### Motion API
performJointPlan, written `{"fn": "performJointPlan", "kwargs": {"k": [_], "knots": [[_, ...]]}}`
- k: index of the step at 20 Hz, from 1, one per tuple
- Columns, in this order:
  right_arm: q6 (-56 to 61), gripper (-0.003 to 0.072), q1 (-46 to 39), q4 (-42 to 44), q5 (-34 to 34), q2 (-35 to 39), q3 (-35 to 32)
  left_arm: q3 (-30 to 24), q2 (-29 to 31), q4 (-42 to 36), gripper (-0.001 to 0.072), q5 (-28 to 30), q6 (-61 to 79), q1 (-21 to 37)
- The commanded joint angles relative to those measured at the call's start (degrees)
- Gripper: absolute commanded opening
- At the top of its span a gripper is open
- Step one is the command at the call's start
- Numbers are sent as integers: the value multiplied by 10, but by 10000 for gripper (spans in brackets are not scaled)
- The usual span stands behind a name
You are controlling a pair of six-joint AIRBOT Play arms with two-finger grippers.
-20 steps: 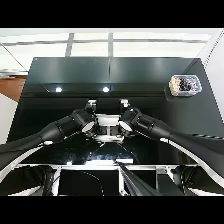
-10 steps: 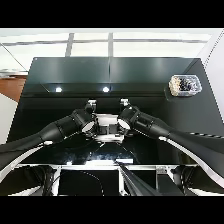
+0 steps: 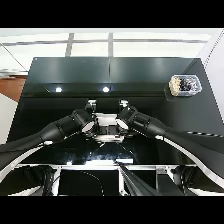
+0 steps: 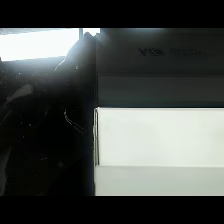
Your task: Fold the box and place the chain.
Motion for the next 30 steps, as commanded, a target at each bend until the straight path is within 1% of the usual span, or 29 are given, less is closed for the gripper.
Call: {"fn": "performJointPlan", "kwargs": {"k": [1,20,21,22,25,26,27,30], "knots": [[-3,296,0,0,3,-1,0,0,0,0,28,0,0,0],[-7,296,-6,1,19,-1,0,0,0,0,28,0,0,0],[-7,200,-6,1,19,0,0,0,0,0,28,0,0,0],[-8,123,-6,2,18,0,0,0,0,0,29,0,0,0],[-9,119,-6,2,16,0,1,0,0,0,28,0,0,0],[-9,63,-6,3,15,0,1,0,0,0,28,0,0,0],[-9,41,-6,4,11,0,1,0,0,0,28,0,0,0],[-11,43,-6,15,1,-1,1,0,0,0,29,0,0,0]]}}
